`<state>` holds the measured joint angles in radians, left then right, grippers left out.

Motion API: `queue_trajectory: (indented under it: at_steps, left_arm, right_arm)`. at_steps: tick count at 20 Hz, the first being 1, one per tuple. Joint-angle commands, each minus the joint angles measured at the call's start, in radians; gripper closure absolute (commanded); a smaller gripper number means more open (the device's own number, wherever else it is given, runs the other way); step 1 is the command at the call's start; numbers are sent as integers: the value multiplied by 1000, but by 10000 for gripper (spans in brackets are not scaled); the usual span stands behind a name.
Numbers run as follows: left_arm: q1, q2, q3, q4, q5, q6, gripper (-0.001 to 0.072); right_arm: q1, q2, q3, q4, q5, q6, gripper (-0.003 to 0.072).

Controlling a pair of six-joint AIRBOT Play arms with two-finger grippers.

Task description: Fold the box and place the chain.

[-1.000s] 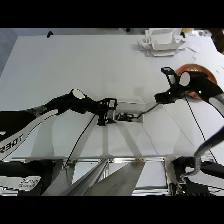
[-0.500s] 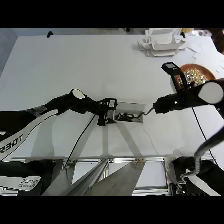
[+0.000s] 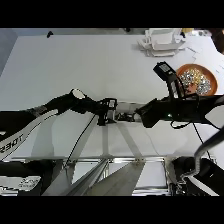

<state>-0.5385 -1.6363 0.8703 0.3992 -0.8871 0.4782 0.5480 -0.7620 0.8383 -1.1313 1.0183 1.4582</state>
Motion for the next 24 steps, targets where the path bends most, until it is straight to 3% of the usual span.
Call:
queue_trajectory:
  at_steps: [1, 7, 9, 11, 13, 14, 19, 22, 24]
  left_arm:
    - [1, 0, 0, 0, 0, 0, 501]
    - [1, 0, 0, 0, 0, 0, 501]
    - [1, 0, 0, 0, 0, 0, 501]
    - [1, 0, 0, 0, 0, 0, 501]
    - [1, 0, 0, 0, 0, 0, 501]
    - [1, 0, 0, 0, 0, 0, 501]
    - [1, 0, 0, 0, 0, 0, 501]
    - [1, 0, 0, 0, 0, 0, 501]
    - [1, 0, 0, 0, 0, 0, 501]
  right_arm:
    - [46, -21, -8, 14, -80, 4, 668]
    - [46, -171, -38, -5, -95, 3, 664]
    - [46, -234, -39, -12, -92, 3, 563]
    - [46, -275, -39, -11, -79, 3, 535]
    - [46, -276, -34, -14, -62, -4, 383]
    - [42, -270, -23, -16, -47, -26, 360]
    - [-90, -228, 114, -24, 38, -60, 364]
    - [-207, -222, 143, -53, -3, -84, 371]
    - [-274, -247, 143, -150, -32, -75, 395]
